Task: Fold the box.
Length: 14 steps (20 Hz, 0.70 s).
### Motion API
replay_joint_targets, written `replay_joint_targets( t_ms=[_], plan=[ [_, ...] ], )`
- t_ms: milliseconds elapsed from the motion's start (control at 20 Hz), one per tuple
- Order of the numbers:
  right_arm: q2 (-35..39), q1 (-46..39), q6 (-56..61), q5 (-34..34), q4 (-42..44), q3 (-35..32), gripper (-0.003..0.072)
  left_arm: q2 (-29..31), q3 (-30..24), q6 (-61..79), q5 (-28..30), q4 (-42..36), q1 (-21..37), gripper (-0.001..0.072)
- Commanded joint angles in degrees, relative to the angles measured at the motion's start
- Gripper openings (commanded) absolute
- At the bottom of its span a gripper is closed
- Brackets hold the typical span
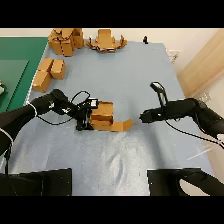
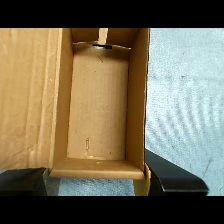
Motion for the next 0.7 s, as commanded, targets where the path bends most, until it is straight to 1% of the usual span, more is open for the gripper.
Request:
replay_joint_targets(
  t_ms=[0,200,300,400,550,650],
  plan=[
    [-1.70,-3.82,7.19,-4.00,7.13,-3.17,0.0002,-0.02,0.02,0.02,0.07,0.00,0.00,0.0018],
    [-14.19,-0.09,-0.92,-1.90,21.90,-2.54,0.0003,-0.02,0.02,0.02,0.07,0.00,0.00,0.0018],
    [-19.37,3.48,-1.68,-0.33,24.20,-0.55,0.0003,-0.02,0.02,0.02,0.31,0.00,0.00,0.0018],
    [-22.95,6.49,-2.45,0.39,25.94,2.21,0.0002,-0.02,0.02,0.02,0.31,0.00,0.00,0.0018],
    [-22.80,8.79,-5.79,0.31,30.14,5.84,0.0002,-0.02,0.02,0.02,0.26,0.00,0.00,0.0018],
    [-21.20,9.14,-6.03,-0.81,30.34,7.26,0.0003,-0.02,0.02,0.00,0.02,0.00,0.00,0.0018]
  ],
)
